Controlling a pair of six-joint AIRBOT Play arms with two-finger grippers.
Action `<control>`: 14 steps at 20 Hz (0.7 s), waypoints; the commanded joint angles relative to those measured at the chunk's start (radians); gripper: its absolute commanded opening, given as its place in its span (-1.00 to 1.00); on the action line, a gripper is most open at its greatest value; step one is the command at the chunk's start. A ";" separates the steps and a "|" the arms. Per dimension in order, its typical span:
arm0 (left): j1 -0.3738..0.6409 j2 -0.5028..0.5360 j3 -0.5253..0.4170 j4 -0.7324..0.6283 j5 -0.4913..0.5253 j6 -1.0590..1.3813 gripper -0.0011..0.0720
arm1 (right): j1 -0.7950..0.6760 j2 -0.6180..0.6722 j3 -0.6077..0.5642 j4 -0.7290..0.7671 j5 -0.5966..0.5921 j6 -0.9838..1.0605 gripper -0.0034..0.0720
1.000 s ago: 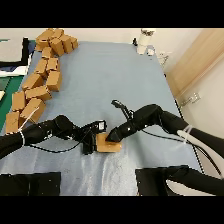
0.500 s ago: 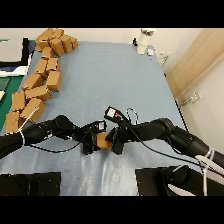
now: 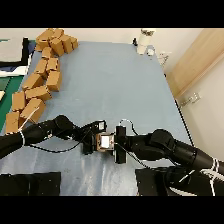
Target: Fold the box.
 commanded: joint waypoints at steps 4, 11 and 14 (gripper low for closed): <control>0.000 0.000 0.000 0.000 0.000 0.000 0.29 | 0.018 0.004 -0.008 -0.141 0.021 0.004 0.32; 0.000 0.000 0.000 0.000 0.000 0.000 0.29 | 0.020 -0.003 -0.008 -0.183 0.034 0.003 0.32; 0.000 0.000 0.000 0.000 0.000 0.000 0.29 | 0.020 -0.042 -0.008 -0.192 0.043 0.003 0.31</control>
